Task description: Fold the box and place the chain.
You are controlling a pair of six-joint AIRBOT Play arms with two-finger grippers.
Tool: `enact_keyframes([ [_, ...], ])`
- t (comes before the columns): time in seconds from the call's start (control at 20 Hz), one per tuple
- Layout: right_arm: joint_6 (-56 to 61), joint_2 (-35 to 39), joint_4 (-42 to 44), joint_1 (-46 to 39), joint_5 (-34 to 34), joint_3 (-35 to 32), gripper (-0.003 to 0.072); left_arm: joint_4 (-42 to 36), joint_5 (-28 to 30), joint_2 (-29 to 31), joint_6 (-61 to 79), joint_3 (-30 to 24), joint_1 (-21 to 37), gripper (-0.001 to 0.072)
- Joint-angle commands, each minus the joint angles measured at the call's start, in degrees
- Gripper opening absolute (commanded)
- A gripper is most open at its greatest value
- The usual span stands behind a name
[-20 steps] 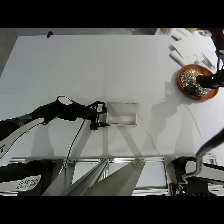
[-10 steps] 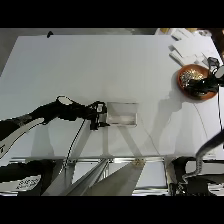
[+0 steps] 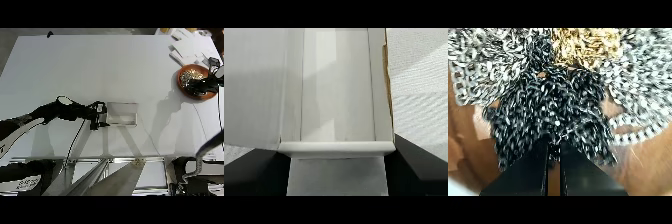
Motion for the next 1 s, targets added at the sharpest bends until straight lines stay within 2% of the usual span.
enact_keyframes([
  [0.0, -0.48, 6.29, 0.02, 0.0, 4.74, 0.02, 0.0016, 0.0, 0.0, 0.04, 0.0, 0.0, 0.02, 0.007],
  [0.2, -6.01, 18.12, 3.34, 0.0, 15.96, 0.0, 0.0016, 0.0, 0.0, 0.04, 0.0, 0.0, 0.02, 0.007],
  [0.4, -10.99, 30.88, 15.26, 0.0, 24.37, 0.0, 0.0016, 0.02, 0.0, 0.04, 0.0, 0.0, 0.02, 0.007],
  [0.7, -12.55, 48.41, 26.34, 0.52, 30.99, -0.04, 0.0016, 0.02, 0.0, 0.04, 0.0, 0.0, 0.02, 0.007],
  [0.95, -9.73, 57.0, 28.57, 9.79, 33.14, -0.04, 0.0017, 0.02, 0.0, 0.04, 0.0, 0.0, 0.02, 0.007],
])
